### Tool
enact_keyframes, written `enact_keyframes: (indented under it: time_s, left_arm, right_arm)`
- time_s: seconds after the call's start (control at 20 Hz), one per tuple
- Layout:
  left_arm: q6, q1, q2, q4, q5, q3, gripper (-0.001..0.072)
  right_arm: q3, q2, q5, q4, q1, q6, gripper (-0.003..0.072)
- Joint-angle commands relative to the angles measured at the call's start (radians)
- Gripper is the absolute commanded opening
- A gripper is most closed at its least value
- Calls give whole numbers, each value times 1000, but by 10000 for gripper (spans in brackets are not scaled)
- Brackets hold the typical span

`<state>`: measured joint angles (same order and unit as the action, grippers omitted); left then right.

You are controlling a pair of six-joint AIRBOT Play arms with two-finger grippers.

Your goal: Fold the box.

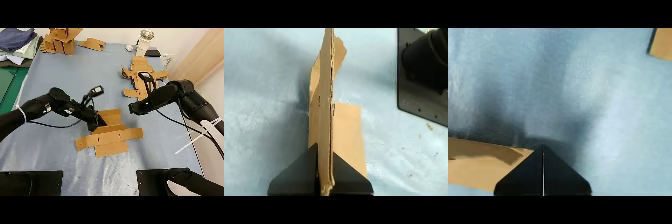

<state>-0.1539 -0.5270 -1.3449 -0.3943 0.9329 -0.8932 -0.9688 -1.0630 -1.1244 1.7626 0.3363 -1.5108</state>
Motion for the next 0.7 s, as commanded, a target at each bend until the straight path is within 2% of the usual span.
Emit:
enact_keyframes:
  time_s: [0.0,0.3,0.65]
  left_arm:
    - [126,-73,6,-19,-92,5,8]
    - [193,-78,6,-16,-123,73,8]
    - [199,-78,6,-16,-125,98,8]
  right_arm:
    - [53,23,19,-3,41,86,4]
    - [147,77,119,-36,148,187,4]
    - [154,77,143,-73,200,239,4]
